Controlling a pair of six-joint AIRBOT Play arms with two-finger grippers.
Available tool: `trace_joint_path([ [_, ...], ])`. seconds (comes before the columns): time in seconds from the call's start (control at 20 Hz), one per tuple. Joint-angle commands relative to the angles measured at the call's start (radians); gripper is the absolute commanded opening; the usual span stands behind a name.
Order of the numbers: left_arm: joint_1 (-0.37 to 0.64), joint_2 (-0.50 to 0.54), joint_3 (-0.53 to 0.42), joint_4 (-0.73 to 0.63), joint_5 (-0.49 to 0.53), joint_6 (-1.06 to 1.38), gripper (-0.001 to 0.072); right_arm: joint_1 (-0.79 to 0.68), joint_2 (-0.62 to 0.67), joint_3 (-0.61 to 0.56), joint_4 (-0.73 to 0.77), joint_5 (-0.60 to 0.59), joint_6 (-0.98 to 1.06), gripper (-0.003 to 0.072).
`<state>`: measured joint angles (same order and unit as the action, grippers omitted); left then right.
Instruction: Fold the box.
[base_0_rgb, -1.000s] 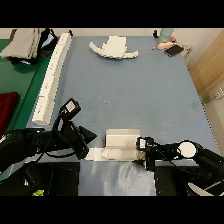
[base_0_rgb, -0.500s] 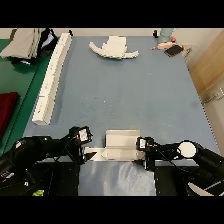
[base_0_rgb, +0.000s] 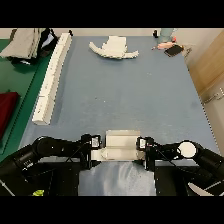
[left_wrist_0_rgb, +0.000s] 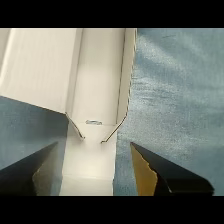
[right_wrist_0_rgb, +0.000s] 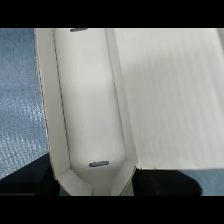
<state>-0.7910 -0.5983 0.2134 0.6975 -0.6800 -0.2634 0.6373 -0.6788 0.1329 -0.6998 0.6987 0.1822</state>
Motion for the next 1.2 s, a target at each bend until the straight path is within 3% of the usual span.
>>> trace_joint_path([
  [0.0, -0.001, -0.067, 0.002, -0.14, 0.01, 0.169, 0.0698, 0.0, 0.001, 0.001, 0.0, 0.0, 0.0, 0.0523],
  [0.05, -0.001, -0.077, 0.002, -0.157, 0.018, 0.183, 0.0617, 0.0, 0.0, 0.001, 0.0, 0.0, 0.0, 0.0523],
  [0.1, -0.001, -0.086, 0.002, -0.16, 0.018, 0.205, 0.0477, 0.0, 0.0, 0.001, 0.0, 0.0, 0.0, 0.0524],
  [0.4, -0.001, -0.101, 0.002, -0.16, 0.026, 0.227, 0.0461, 0.0, 0.001, 0.001, 0.0, 0.0, 0.0, 0.0523],
  [0.45, -0.001, -0.101, 0.002, -0.159, 0.042, 0.227, 0.0343, 0.0, 0.0, 0.001, 0.0, 0.0, 0.0, 0.0524],
  [0.5, -0.001, -0.101, 0.002, -0.16, 0.055, 0.231, 0.0288, 0.0, 0.0, 0.001, 0.0, 0.0, 0.0, 0.0523],
  [0.8, -0.001, -0.119, 0.002, -0.195, 0.07, 0.28, 0.0287, 0.0, 0.0, 0.001, 0.0, 0.0, 0.0, 0.0523],
  [1.15, -0.052, -0.157, 0.002, -0.347, 0.089, 0.388, 0.0286, 0.0, 0.0, 0.001, 0.0, 0.0, 0.0, 0.0524],
])
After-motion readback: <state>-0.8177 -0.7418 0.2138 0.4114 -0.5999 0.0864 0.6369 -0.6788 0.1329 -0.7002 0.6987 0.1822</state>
